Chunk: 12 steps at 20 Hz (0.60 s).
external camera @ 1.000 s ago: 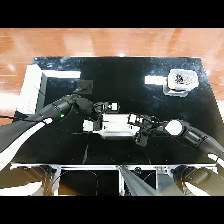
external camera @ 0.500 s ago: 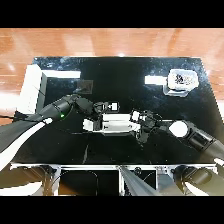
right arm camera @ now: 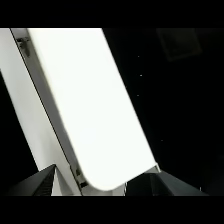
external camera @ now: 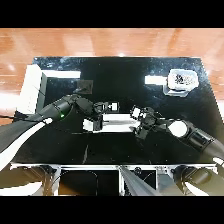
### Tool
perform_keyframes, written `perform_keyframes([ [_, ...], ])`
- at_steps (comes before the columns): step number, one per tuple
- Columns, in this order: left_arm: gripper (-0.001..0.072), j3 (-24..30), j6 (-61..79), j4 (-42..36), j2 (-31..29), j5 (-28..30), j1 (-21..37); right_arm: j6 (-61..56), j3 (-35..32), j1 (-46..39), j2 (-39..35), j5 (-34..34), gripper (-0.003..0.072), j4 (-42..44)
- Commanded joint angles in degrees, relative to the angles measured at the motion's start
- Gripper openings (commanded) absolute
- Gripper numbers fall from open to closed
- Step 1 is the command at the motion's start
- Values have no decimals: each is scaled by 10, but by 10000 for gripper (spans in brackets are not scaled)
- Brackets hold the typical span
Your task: Fold the box and place the chain.
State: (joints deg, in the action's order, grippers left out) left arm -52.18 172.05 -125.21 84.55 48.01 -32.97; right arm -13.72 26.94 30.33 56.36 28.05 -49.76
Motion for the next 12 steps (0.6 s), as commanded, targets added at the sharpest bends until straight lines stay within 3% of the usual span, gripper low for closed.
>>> perform_keyframes([
  [1,20,0,0,0,0,0,0,6,0,0,21,-19,720,18],
  [5,20,0,0,0,0,0,0,118,1,0,33,-13,720,89],
  [12,20,0,0,0,0,2,0,228,2,-5,74,59,720,123],
])
